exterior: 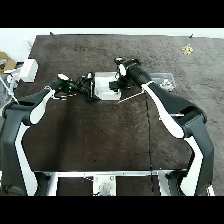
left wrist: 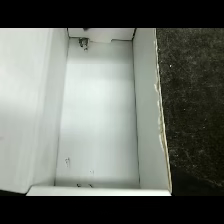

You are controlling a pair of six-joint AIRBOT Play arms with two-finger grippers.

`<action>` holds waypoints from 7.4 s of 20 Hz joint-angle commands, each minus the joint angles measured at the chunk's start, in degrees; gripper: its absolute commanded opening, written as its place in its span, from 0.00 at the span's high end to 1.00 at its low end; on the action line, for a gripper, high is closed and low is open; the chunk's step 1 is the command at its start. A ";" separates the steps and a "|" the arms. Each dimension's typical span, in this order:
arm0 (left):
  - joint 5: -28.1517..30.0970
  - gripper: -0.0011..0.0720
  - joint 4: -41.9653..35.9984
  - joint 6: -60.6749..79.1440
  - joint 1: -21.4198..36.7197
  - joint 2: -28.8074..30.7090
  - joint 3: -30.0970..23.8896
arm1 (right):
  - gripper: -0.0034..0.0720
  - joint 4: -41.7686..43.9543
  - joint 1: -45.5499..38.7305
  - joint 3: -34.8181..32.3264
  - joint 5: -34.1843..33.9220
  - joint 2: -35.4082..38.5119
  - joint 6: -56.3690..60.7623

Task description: Fold the box and place the chain.

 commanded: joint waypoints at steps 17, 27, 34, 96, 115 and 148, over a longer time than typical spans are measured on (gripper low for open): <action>-0.02 0.68 -0.02 -0.04 -0.02 -0.02 0.00 | 0.83 1.03 -25.90 -2.97 1.01 6.14 -19.47; -0.02 0.68 -0.02 -0.04 -0.02 -0.02 0.00 | 0.74 7.56 -27.36 -2.97 0.39 1.07 -22.23; -0.02 0.68 -0.02 -0.04 -0.02 -0.02 0.00 | 0.74 7.52 -27.39 -2.97 -0.87 0.20 -22.21; -0.02 0.68 -0.02 -0.02 -0.02 -0.02 0.00 | 0.46 19.85 -20.90 -51.84 -44.83 31.85 -9.70; -0.02 0.68 -0.02 -0.02 -0.02 -0.02 0.00 | 0.70 31.93 -18.93 -52.76 -62.64 20.70 -9.90; -0.02 0.68 -0.02 -0.04 -0.02 -0.02 0.00 | 0.54 30.60 4.87 -48.63 -58.42 28.70 -17.44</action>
